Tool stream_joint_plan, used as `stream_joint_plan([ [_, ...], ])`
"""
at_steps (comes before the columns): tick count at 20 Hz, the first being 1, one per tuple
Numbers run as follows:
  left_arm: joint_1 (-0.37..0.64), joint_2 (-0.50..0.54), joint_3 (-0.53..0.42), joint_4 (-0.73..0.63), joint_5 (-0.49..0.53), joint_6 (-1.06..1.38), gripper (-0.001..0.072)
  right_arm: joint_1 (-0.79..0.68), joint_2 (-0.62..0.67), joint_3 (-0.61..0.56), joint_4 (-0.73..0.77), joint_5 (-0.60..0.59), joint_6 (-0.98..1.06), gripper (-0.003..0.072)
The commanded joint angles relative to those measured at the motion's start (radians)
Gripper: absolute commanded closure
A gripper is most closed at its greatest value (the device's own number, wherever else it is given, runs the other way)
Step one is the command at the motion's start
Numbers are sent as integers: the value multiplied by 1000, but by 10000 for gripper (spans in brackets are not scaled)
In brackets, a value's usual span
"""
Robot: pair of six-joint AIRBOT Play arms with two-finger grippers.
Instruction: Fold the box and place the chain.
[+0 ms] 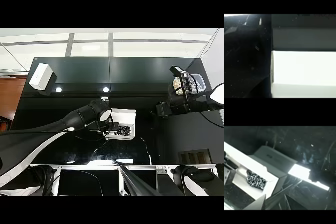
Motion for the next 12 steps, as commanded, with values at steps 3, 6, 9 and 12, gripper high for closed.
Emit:
stream_joint_plan([
  [3, 0, -2, 45, 7, -56, 0, 240, -9, 5, 2, -8, -7, -21, 388],
  [6, -6, 33, 98, 58, -87, 36, 139, -9, 5, 2, -7, -7, -23, 388],
  [9, -3, 127, 100, 89, -122, 189, 139, -9, 5, 2, -7, -5, -23, 388],
  [12, 9, 258, 61, 182, -189, 356, 139, -9, 5, 2, -7, -5, -22, 388],
])
